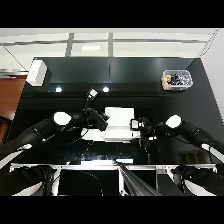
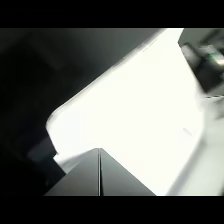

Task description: Fold the box and place the chain.

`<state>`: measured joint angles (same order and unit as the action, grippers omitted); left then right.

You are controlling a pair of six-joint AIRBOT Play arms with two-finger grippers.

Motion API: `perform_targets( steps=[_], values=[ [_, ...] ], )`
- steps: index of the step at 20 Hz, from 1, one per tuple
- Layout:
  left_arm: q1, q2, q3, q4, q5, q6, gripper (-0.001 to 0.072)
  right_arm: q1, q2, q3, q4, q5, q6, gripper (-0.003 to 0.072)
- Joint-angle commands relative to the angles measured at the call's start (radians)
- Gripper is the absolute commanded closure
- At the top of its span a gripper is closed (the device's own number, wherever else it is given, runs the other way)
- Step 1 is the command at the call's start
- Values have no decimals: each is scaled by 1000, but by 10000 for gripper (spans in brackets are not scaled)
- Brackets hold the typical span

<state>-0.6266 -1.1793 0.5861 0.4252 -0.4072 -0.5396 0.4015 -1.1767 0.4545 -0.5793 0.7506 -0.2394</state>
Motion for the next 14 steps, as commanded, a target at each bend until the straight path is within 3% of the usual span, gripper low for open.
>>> perform_targets(
  steps=[1,4,7,9,12,14],
  values=[
    [-5,-68,2,8,-45,20,680,1,0,-1,0,0,0,186],
    [-6,-87,2,14,-142,21,680,1,0,-1,0,0,0,186],
    [-4,-86,4,27,-145,21,680,1,0,-1,0,0,-1,186],
    [13,-62,20,114,-156,7,680,1,0,-1,0,0,0,186],
    [82,65,30,225,-200,-34,680,1,0,-1,0,0,0,186],
    [153,172,29,307,-290,-42,680,1,0,-1,0,0,0,186]
  ],
)
